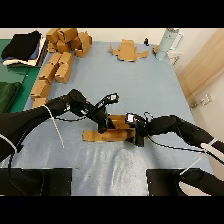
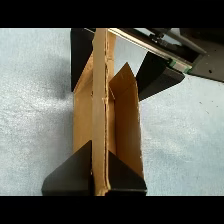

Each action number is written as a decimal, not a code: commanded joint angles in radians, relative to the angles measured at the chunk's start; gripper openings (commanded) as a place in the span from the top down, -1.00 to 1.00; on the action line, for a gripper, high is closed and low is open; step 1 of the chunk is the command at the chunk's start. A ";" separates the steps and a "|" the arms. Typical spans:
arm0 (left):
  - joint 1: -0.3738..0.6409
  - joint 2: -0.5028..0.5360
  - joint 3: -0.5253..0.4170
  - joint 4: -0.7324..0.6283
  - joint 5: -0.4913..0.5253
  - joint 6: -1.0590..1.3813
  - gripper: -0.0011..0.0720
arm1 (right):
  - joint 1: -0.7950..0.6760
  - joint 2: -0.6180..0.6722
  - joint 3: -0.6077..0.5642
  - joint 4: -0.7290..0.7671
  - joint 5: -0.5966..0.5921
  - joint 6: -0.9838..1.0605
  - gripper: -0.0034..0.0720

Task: Fold the box.

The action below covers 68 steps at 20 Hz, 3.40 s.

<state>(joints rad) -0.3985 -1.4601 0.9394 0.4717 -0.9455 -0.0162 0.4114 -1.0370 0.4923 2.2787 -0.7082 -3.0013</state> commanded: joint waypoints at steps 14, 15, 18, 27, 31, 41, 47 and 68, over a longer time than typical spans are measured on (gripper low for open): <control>0.000 0.000 0.001 0.000 0.001 0.000 0.94 | 0.068 -0.011 0.000 -0.074 0.038 -0.001 -1.00; 0.000 0.000 0.001 0.000 0.001 0.000 0.94 | 0.067 -0.014 0.001 -0.079 0.038 -0.001 -1.00; 0.000 0.000 0.001 0.000 0.001 0.000 0.94 | 0.067 -0.028 0.001 -0.084 0.039 -0.001 -1.00; 0.000 0.000 0.001 0.000 0.001 0.001 0.94 | 0.067 -0.040 0.001 -0.079 0.045 -0.001 -0.57; 0.000 0.000 0.001 0.000 0.001 0.000 0.94 | 0.067 -0.039 0.001 -0.055 0.035 0.000 -0.57; 0.000 0.000 0.001 0.000 0.001 0.000 0.94 | 0.065 -0.007 0.001 -0.055 0.034 0.010 -1.00; 0.000 0.000 0.001 0.000 0.001 0.000 0.94 | 0.055 -0.009 0.001 -0.068 0.035 0.009 -0.68; 0.000 0.000 0.001 0.000 0.001 0.000 0.94 | 0.055 -0.036 0.001 -0.067 0.048 0.008 -0.42</control>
<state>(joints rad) -0.3992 -1.4605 0.9394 0.4713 -0.9451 -0.0158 0.4667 -1.0721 0.4927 2.2127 -0.6682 -2.9932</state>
